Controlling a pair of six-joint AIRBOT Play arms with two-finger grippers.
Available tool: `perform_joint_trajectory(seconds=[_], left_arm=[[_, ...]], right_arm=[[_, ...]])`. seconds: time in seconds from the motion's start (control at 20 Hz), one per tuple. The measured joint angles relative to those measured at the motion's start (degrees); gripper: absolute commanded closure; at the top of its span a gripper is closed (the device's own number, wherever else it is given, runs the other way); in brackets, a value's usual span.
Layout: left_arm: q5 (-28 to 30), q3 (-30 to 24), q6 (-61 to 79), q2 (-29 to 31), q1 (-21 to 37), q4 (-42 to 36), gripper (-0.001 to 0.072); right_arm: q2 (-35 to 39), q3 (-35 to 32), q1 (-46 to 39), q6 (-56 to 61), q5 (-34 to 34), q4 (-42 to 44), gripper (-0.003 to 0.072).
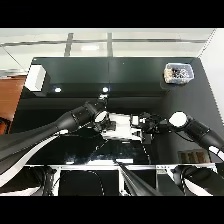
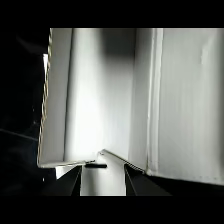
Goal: Fold the box and place the chain.
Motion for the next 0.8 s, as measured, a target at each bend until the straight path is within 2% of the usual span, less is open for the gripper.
perform_joint_trajectory(seconds=[0.1, 0.15, 0.2, 0.25, 0.3, 0.35, 0.4, 0.45, 0.5, 0.55, 0.6, 0.7, 0.8], left_arm=[[0.5, 0.0, 0.0, 0.0, 0.0, 0.0, 0.0686], [0.7, 0.0, -0.1, 0.0, 0.0, 0.0, 0.0686], [0.8, 0.0, -0.2, 0.0, 0.0, -0.1, 0.0686], [0.9, 0.0, -0.2, 0.0, 0.0, -0.2, 0.0686], [1.0, 0.0, -0.2, 0.0, 0.0, -0.2, 0.0686], [1.0, 0.0, -0.2, 0.0, 0.0, -0.2, 0.0686], [1.4, 0.0, -0.2, 0.0, 0.0, -0.3, 0.0686], [1.4, 0.0, -0.2, 0.0, 0.0, -0.3, 0.0686], [1.4, 0.0, -0.1, 0.0, 0.0, -0.3, 0.0686], [1.6, 0.0, -0.1, 0.0, 0.0, -0.4, 0.0686], [1.6, 0.0, 0.0, 0.0, 0.0, -0.5, 0.0686], [1.6, 0.0, 0.0, 0.0, 0.0, -0.5, 0.0685], [1.5, 0.0, 0.0, 0.0, 0.0, -0.7, 0.0685]], right_arm=[[-1.2, 0.0, 0.2, -0.2, -0.6, 3.4, 0.0388], [-1.8, 0.0, 0.3, -0.2, -0.9, 5.0, 0.0358], [-2.3, 0.0, 0.3, -0.2, -1.3, 6.1, 0.0209], [-2.7, 0.0, 0.4, -0.2, -1.6, 7.1, 0.0229], [-3.0, 0.0, 0.4, -0.2, -1.9, 7.6, 0.0362], [-3.2, 0.0, 0.4, -0.1, -2.3, 8.2, 0.0351], [-3.3, 0.0, 0.5, 0.1, -2.4, 8.5, 0.0284], [-3.4, 0.0, 0.5, 0.2, -2.6, 8.9, 0.047], [-3.5, 0.0, 0.5, 0.6, -2.6, 9.0, 0.0592], [-3.6, 0.0, 0.5, 1.3, -2.8, 9.2, 0.0645], [-3.5, 0.0, 0.4, 2.3, -2.7, 9.2, 0.0669], [-2.6, 0.4, -0.2, 8.0, -1.9, 7.4, 0.0669], [-0.5, 2.1, -3.0, 20.6, 0.9, 1.7, 0.0669]])
